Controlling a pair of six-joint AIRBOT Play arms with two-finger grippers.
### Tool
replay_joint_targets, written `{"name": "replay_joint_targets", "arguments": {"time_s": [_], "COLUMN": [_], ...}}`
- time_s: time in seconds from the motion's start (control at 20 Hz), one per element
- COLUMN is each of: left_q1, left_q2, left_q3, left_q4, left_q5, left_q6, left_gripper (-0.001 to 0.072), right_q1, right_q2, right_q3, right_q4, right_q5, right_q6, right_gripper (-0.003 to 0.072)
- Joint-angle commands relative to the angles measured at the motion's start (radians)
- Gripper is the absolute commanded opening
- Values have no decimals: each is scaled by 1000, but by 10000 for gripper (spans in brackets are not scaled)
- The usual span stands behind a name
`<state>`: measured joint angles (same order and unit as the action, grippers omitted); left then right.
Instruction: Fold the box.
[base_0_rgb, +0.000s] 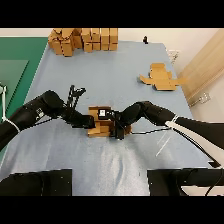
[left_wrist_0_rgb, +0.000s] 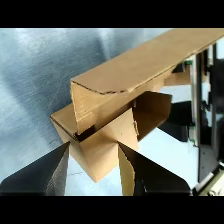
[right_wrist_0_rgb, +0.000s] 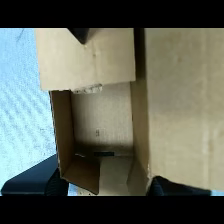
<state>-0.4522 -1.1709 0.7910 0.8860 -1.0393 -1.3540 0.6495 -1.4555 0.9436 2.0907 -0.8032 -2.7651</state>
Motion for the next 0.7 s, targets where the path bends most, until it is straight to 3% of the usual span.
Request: {"name": "replay_joint_targets", "arguments": {"time_s": [0.0, 0.25, 0.35, 0.65], "left_q1": [-50, -121, -143, -205], "left_q2": [0, 0, -4, -50], "left_q3": [24, 24, 24, 28], "left_q4": [171, 325, 330, 330], "left_q5": [13, 101, 151, 159], "left_q6": [-215, -416, -449, -455], "left_gripper": [481, 480, 462, 463], "right_q1": [0, 0, 0, 0], "right_q2": [0, 0, 0, 0], "right_q3": [0, 0, 0, 0], "right_q4": [1, 1, 1, 1], "right_q5": [2, 4, 6, 9], "right_q6": [0, 0, 0, 0], "right_gripper": [83, 82, 83, 82]}}
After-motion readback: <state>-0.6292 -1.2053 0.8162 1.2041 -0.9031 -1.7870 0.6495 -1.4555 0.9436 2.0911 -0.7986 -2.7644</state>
